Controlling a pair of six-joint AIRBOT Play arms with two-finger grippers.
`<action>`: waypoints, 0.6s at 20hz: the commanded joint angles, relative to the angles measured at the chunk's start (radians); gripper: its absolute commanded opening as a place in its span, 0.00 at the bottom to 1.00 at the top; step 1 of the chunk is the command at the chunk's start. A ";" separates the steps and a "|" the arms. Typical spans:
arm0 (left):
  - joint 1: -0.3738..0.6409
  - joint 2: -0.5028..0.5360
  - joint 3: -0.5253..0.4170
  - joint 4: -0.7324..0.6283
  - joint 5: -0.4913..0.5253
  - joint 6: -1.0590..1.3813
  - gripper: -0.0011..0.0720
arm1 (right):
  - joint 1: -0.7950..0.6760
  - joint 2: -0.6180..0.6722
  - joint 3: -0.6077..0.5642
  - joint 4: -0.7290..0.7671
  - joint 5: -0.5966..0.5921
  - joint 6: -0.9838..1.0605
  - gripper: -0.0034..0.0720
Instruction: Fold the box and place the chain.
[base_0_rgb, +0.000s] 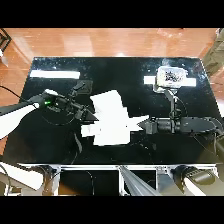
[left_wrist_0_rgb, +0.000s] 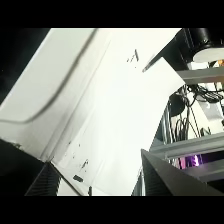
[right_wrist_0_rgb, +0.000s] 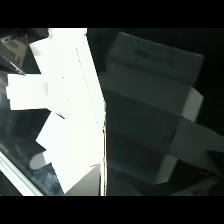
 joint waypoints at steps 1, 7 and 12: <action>-0.001 -0.005 0.012 0.020 0.002 0.004 0.85 | 0.000 0.001 0.000 -0.015 -0.003 0.007 0.07; -0.002 -0.005 0.029 0.023 0.037 -0.045 0.84 | 0.000 0.001 0.000 -0.026 -0.025 0.008 0.07; -0.031 -0.005 0.066 0.039 -0.085 -0.044 0.71 | 0.000 0.001 0.000 -0.027 -0.025 0.008 0.07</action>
